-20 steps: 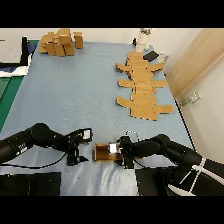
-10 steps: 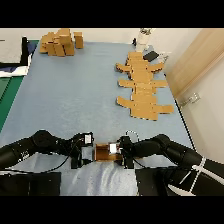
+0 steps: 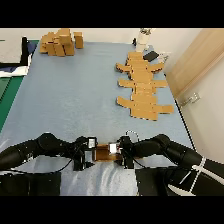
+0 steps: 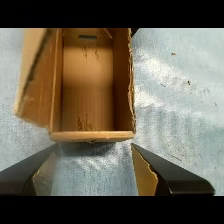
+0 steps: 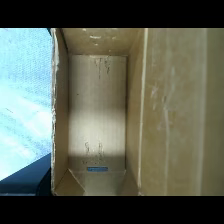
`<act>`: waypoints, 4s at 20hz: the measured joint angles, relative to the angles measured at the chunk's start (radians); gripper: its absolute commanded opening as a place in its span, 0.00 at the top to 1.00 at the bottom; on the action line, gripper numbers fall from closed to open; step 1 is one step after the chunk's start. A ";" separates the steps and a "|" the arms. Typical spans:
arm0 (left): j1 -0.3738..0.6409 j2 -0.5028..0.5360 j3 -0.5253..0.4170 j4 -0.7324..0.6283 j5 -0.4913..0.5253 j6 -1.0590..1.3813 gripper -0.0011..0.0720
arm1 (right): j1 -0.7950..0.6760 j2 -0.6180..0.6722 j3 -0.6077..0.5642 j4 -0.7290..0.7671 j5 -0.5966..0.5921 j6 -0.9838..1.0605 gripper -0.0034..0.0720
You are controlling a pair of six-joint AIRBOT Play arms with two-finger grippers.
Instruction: Fold the box.
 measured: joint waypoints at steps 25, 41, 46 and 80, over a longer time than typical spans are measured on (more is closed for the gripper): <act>-0.071 -0.051 0.018 -0.114 0.096 0.101 0.00 | 0.000 0.000 0.000 0.000 0.000 0.000 0.19; -0.081 -0.067 0.031 -0.098 0.112 0.093 0.18 | 0.000 0.000 0.000 0.000 0.000 0.000 0.19; -0.081 -0.067 0.031 -0.097 0.110 0.093 0.18 | 0.000 0.000 0.000 0.000 0.000 0.000 0.19; -0.081 -0.067 0.032 -0.098 0.113 0.093 0.18 | 0.000 0.013 0.006 0.004 -0.006 0.035 0.00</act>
